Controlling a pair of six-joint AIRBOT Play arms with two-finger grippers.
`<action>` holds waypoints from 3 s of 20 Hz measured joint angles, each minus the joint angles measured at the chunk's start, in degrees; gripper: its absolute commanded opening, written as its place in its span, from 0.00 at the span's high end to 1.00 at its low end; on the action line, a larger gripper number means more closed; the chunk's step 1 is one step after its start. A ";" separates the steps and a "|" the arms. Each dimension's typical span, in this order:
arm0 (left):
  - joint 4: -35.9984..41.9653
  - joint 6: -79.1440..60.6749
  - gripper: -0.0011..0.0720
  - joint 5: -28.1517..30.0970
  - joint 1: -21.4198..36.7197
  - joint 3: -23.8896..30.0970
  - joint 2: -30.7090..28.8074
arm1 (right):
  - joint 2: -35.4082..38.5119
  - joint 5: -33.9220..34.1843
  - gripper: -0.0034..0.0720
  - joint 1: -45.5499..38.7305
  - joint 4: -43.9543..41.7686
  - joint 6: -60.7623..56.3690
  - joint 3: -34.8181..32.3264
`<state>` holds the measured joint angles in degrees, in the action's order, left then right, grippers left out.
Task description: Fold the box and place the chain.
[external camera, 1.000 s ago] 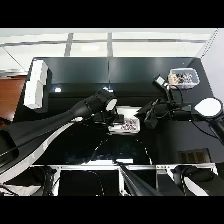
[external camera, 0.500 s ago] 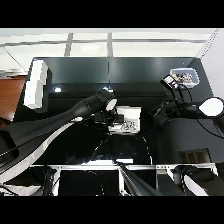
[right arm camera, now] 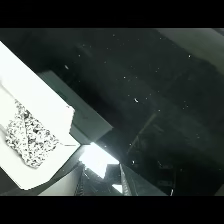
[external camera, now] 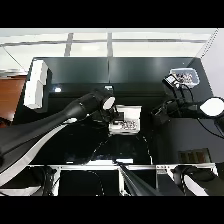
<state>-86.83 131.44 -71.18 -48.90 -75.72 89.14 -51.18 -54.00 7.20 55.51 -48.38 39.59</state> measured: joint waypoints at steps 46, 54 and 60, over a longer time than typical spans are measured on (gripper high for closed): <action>63.54 -156.58 0.01 24.65 22.91 36.96 -10.67 | 0.00 0.46 0.60 -0.04 -1.49 -12.72 0.00; 60.24 -152.91 0.01 26.32 19.65 34.25 -8.57 | 0.00 0.37 0.60 -0.04 -1.51 -12.70 0.00; 56.85 -150.79 0.29 27.56 17.68 33.83 -8.20 | 0.00 0.33 0.60 -0.04 -1.53 -12.70 0.00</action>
<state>-29.98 -19.35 -43.62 -31.22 -41.89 80.95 -51.18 -53.67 7.16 53.98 -61.08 39.59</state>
